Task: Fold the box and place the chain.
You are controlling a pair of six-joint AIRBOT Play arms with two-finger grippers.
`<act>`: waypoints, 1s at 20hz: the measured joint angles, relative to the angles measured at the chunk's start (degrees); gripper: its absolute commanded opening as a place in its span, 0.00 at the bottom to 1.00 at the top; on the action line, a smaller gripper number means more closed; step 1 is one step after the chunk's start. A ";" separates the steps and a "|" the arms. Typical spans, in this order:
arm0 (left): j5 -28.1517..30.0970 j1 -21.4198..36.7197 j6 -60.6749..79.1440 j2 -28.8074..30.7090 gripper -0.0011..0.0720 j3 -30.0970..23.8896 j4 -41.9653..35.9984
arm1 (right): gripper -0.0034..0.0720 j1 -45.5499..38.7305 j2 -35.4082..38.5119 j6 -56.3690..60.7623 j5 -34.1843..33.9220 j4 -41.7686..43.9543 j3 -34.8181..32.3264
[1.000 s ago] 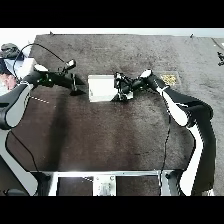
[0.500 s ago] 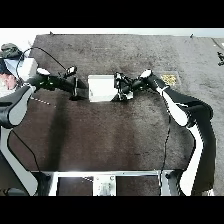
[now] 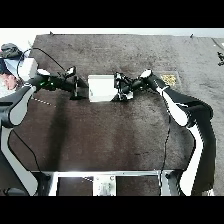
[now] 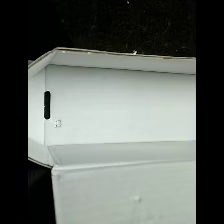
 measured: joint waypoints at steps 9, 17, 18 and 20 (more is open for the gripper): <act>0.74 -1.84 -0.17 -1.99 0.97 -0.02 -0.28 | 0.74 0.00 0.00 -0.02 0.07 -0.02 0.00; 4.11 -3.15 0.07 -2.80 0.97 -0.02 -0.72 | 0.74 0.04 0.00 0.00 0.00 0.00 0.00; 4.55 -3.50 0.13 -2.99 0.97 -0.02 -0.90 | 0.74 0.07 0.00 0.00 0.00 0.02 0.00; 4.98 -4.07 0.66 -3.65 0.97 -0.04 -0.96 | 0.74 0.04 0.00 0.00 0.00 0.02 0.00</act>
